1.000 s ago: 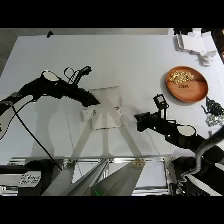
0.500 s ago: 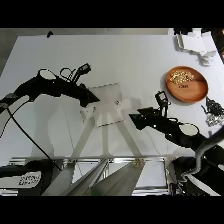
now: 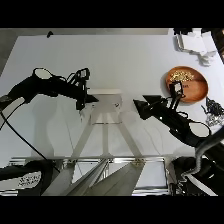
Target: Fold the box and place the chain.
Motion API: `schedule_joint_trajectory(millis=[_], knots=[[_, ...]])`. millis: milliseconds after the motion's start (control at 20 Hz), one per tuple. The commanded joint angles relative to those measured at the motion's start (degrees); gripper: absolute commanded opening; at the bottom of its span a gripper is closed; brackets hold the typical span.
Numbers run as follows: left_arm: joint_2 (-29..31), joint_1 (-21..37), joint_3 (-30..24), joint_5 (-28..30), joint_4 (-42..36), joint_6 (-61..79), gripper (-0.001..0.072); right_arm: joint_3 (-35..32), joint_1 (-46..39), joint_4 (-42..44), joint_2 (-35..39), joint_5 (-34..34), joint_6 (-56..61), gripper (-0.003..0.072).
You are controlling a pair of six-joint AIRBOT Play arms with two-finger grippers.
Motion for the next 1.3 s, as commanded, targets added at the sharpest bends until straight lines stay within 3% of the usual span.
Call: schedule_joint_trajectory(millis=[0,200,450,650,1100,1250], knots=[[-4.57,-0.04,-0.48,0.31,0.15,6.45,0.0005,0.26,0.02,-0.07,0.61,-3.13,-0.02,0.055],[-8.76,-0.07,-0.48,1.6,-3.61,12.24,0.0004,0.26,0.02,-0.09,0.2,-6.34,-0.04,0.0541],[-8.63,-0.07,-0.5,2.25,-10.32,19.21,0.0003,0.26,0.02,-0.09,-0.39,-7.45,-0.02,0.0541],[-8.83,-0.07,-0.57,4.76,-6.47,18.91,0.0004,0.26,0.02,-0.09,-0.39,-7.48,-0.04,0.0541],[-11.5,-0.04,-0.57,5.14,-6.45,18.93,0.0006,0.26,0.04,-0.94,-0.39,-7.21,-0.35,0.0541],[-11.5,-0.04,-0.57,5.03,-6.45,18.91,0.0007,0.26,0.04,-2.49,-0.39,-4.39,-0.33,0.054]])
